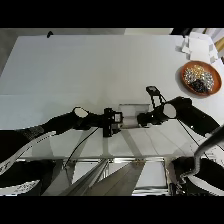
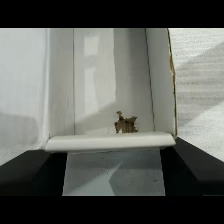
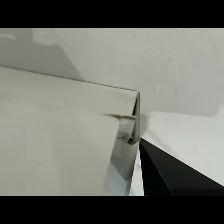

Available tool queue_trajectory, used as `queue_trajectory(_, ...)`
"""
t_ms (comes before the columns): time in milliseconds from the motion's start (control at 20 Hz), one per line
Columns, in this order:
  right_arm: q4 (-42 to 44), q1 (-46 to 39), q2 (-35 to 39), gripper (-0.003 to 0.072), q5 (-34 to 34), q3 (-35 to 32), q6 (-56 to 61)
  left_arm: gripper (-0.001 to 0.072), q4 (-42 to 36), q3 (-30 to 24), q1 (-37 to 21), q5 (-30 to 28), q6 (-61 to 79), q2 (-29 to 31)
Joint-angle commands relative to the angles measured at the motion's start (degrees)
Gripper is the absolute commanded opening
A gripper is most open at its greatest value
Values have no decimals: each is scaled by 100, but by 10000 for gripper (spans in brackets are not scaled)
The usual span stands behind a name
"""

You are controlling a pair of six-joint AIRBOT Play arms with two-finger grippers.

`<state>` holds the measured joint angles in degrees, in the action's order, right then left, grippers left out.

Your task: Fold the box and place the chain.

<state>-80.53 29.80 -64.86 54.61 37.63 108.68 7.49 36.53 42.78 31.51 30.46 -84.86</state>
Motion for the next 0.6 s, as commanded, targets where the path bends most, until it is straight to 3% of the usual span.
queue_trajectory(0, -527, 291, -212, 455, 39, 83, 743, 320, 2, 2, -2, -2, 0, 4)
queue_trajectory(350, -787, 442, -566, 392, 321, 345, 1307, 320, 2, 2, -2, 0, 2, 4)
queue_trajectory(550, -863, 542, -743, 223, 455, 345, 1305, 320, 2, 2, -2, 0, 0, 4)
